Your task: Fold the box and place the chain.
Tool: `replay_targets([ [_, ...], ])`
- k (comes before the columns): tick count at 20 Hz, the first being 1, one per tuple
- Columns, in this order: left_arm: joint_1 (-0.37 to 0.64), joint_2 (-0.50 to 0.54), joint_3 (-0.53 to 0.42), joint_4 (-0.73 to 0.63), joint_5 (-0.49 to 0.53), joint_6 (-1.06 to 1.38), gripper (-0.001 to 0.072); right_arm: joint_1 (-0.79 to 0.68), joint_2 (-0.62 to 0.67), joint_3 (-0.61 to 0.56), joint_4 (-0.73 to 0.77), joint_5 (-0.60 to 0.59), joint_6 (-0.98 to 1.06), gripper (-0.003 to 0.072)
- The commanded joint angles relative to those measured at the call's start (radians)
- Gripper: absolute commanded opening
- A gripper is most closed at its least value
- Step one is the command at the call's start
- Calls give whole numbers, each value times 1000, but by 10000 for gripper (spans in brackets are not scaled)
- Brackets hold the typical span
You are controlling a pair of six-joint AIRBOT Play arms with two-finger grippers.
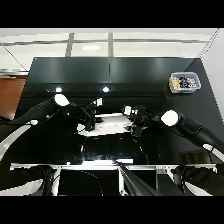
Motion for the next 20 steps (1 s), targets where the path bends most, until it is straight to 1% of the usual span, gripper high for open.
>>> replay_targets([
  [1, 0, -1, 0, 0, 0, 3, 26, -57, -10, 12, 117, 53, -111, 635],
  [3, 0, -1, 0, 0, 0, 3, 25, -88, -28, 12, 208, 128, -194, 634],
  [6, 0, -1, 0, 0, 0, 3, 25, -87, -87, 11, 234, 182, -246, 634],
  [8, 0, -1, 0, 0, 0, 3, 25, -83, -122, 11, 235, 181, -292, 634],
  [14, 0, -1, 0, 0, 0, 3, 25, -62, -168, 11, 229, 193, -306, 635],
  [17, 0, -1, 0, 0, 0, 3, 25, -41, -200, 11, 151, 189, -304, 634],
  [20, 0, -1, 0, 0, 0, 3, 25, -42, -201, 11, 150, 174, -300, 634],
])
